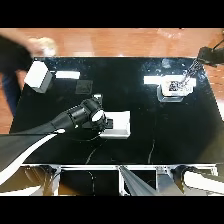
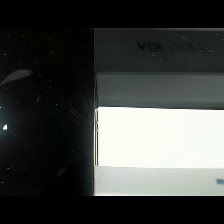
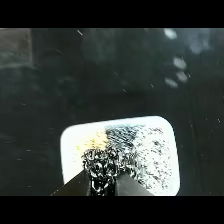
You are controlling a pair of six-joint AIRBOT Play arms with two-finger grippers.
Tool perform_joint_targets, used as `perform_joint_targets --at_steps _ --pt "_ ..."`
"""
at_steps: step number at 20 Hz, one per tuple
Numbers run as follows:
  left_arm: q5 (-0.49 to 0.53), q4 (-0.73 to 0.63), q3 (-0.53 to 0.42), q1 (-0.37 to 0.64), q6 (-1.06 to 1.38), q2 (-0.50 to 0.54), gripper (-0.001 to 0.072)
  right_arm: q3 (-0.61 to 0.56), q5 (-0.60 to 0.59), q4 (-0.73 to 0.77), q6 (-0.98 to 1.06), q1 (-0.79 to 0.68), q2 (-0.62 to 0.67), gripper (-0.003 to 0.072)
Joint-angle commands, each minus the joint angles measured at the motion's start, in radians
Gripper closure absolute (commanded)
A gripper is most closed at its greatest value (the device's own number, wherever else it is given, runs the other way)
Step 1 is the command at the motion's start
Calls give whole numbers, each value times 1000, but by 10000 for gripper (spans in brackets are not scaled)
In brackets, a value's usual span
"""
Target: Fold the box and place the chain.
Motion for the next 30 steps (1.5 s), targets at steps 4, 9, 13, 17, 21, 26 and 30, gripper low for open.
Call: perform_joint_targets --at_steps 4,9,13,17,21,26,30 --pt "-14 1 0 0 1 -1 690 1 45 63 -66 21 167 668" --pt "-21 4 0 0 1 -1 690 0 176 62 -98 137 304 667" --pt "-25 4 0 0 0 -1 690 0 243 63 -105 241 401 667" --pt "-28 3 0 0 1 -1 690 0 310 64 -103 349 473 668" --pt "-26 4 0 0 1 -1 690 0 394 89 -76 494 504 667" --pt "-25 5 0 0 1 -1 690 -42 467 100 -37 647 506 667" --pt "-21 5 0 0 1 -1 690 -113 426 201 -36 729 506 667"
